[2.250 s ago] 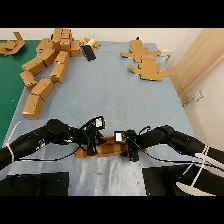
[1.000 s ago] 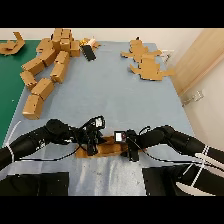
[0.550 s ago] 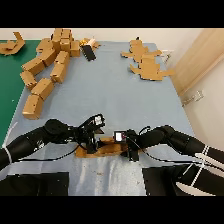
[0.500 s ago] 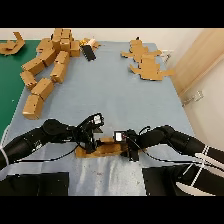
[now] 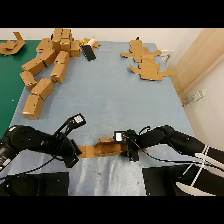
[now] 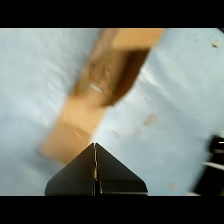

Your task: Fold the box.

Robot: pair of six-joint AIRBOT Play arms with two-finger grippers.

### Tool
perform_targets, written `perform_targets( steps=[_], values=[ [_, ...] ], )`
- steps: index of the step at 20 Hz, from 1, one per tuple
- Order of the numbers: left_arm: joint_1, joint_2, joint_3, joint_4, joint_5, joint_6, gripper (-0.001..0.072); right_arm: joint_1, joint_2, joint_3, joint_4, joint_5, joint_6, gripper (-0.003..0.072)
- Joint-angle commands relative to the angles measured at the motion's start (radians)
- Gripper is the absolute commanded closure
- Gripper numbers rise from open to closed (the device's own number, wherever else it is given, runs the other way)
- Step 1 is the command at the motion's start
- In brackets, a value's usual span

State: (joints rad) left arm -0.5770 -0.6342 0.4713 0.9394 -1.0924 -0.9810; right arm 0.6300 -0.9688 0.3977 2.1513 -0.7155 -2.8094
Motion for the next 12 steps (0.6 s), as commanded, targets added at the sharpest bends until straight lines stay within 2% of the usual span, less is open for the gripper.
perform_targets(
  steps=[1,2,4,6,8,12],
  values=[
    [-0.05,0.054,-0.047,-0.142,-0.135,-0.568,0.0699,0.0,0.0,0.0,0.0,-0.002,0.0,0.0222],
    [-0.093,0.054,-0.079,-0.256,-0.027,-0.618,0.0698,0.0,0.0,0.0,0.0,-0.002,0.0,0.0222],
    [-0.192,0.054,-0.141,-0.47,0.277,-0.644,0.0698,0.0,0.0,0.0,0.0,-0.002,0.0,0.0222],
    [-0.302,0.047,-0.19,-0.588,0.567,-0.644,0.0699,0.0,0.0,0.0,0.0,-0.003,0.0,0.0222],
    [-0.37,0.01,-0.205,-0.599,0.723,-0.662,0.0699,0.0,0.0,0.0,0.0,-0.002,0.0,0.0222],
    [-0.465,-0.119,-0.203,-0.632,0.97,-0.662,0.0699,0.0,0.0,0.0,0.0,-0.001,0.0,0.0222]
  ],
)
